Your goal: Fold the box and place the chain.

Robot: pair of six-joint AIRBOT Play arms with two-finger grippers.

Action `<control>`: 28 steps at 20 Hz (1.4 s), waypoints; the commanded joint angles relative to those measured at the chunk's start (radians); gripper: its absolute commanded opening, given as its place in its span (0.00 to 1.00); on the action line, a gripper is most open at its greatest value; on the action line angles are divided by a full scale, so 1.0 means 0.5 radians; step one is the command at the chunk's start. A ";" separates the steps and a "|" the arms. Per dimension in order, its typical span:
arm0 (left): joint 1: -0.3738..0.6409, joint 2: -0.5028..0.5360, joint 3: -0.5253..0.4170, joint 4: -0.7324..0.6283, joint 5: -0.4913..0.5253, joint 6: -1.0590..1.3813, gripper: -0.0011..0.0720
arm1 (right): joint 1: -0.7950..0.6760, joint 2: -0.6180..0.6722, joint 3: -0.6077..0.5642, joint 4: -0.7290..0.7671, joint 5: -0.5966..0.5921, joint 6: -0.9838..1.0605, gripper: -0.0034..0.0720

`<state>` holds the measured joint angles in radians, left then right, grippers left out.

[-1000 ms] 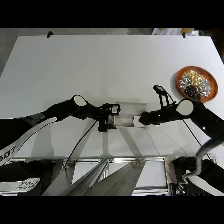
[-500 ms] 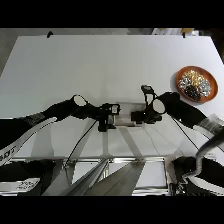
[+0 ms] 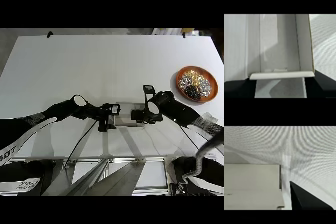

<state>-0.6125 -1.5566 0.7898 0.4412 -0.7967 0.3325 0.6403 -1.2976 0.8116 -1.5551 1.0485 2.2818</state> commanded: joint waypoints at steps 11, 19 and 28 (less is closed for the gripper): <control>0.000 0.002 -0.001 0.001 -0.001 0.000 0.30 | 0.089 -0.069 0.004 -0.031 -0.010 0.050 0.09; 0.000 0.002 -0.001 0.001 -0.001 0.000 0.30 | 0.089 -0.069 0.004 -0.031 -0.002 0.049 0.07; 0.000 0.002 -0.001 0.001 0.000 0.000 0.30 | 0.085 -0.015 0.004 -0.042 0.150 -0.351 0.55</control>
